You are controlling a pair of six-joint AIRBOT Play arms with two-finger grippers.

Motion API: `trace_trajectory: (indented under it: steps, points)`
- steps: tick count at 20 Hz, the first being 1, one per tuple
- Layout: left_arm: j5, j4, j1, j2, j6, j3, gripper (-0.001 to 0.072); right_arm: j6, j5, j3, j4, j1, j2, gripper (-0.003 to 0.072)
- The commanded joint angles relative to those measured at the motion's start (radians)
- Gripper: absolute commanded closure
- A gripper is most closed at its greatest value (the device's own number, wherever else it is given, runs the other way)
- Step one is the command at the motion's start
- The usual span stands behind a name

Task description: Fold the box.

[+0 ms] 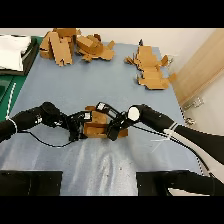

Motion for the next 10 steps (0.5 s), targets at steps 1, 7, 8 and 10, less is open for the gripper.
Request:
trace_trajectory:
  steps: [1,7,8,10]
  points:
    - [0.0,0.0,0.0,0.0,-0.001,0.0,0.0332,0.143,0.056,0.0,-0.027,-0.068,0.069,0.0681]
    - [-0.001,0.0,0.0,0.0,0.0,0.0,0.0331,0.403,0.181,-0.008,-0.092,-0.251,0.272,0.0681]
    - [-0.001,0.0,0.0,0.0,-0.001,0.0,0.0332,0.474,0.181,-0.018,-0.129,-0.288,0.293,0.0681]
    - [-0.001,0.0,0.0,0.0,-0.001,0.0,0.0331,0.586,0.198,-0.05,-0.173,-0.369,0.301,0.0681]
